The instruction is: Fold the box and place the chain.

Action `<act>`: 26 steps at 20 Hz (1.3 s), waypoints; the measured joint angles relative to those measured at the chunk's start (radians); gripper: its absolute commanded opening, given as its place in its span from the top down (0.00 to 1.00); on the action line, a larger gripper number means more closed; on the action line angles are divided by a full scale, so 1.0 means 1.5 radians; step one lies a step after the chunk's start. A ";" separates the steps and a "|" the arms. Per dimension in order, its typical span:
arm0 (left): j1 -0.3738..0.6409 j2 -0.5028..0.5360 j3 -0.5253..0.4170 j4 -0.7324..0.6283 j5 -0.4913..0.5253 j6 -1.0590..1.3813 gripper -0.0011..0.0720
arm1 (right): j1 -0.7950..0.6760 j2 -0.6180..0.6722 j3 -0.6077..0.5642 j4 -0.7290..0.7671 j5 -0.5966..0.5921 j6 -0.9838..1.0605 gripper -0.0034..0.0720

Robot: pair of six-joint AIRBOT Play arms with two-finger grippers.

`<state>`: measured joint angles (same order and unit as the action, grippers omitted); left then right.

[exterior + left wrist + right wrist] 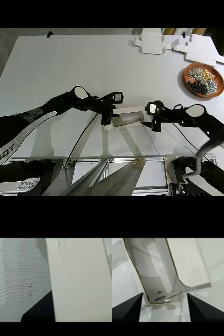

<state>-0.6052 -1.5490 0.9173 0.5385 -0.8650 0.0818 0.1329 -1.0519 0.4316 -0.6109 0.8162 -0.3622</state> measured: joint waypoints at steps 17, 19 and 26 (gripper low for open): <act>0.000 0.000 0.000 0.000 -0.003 0.000 0.97 | -0.005 -0.093 0.016 -0.005 0.057 -0.019 0.16; 0.000 0.000 0.000 0.000 -0.003 0.000 0.97 | 0.002 -0.095 0.014 0.001 0.054 -0.021 0.16; -0.001 0.000 0.000 0.000 -0.004 0.001 0.97 | 0.018 -0.096 -0.012 0.026 0.042 -0.031 0.16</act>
